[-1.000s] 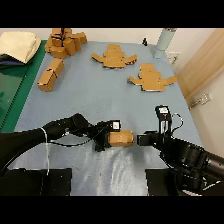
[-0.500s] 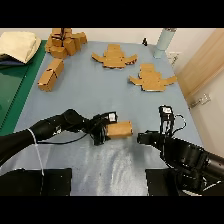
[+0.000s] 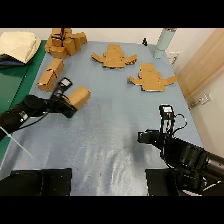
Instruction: Fold the box.
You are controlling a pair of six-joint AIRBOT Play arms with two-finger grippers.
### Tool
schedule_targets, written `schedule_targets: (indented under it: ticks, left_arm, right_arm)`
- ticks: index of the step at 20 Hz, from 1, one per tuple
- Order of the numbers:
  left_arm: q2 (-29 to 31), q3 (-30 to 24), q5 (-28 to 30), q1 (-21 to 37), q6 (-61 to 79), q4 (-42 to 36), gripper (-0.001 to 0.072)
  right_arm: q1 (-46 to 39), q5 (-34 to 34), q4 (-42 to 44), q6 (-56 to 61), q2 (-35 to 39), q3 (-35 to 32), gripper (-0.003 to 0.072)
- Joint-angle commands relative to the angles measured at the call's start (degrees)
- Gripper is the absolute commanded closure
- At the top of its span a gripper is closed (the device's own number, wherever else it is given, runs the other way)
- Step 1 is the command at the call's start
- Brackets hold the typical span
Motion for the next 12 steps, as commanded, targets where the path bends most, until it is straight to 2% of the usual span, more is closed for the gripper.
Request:
schedule_targets:
  ticks: [1,5,8,12]
  left_arm:
    - [0.0,0.0,-0.8,13.4,-5.6,2.7,0.0184]
    - [-1.6,0.0,-0.7,20.1,-6.2,2.6,0.0185]
    - [-4.7,0.0,0.2,21.3,-6.2,2.6,0.0185]
    - [-8.6,0.8,5.8,21.3,-9.2,2.4,0.0185]
  right_arm:
    - [0.0,0.0,-1.0,0.0,0.0,0.0,0.0682]
    - [0.0,0.0,-1.5,0.0,0.0,0.0,0.0682]
    - [0.0,0.0,-1.8,0.0,0.0,-0.1,0.0682]
    - [0.0,0.0,-1.9,0.0,0.0,-0.1,0.0682]
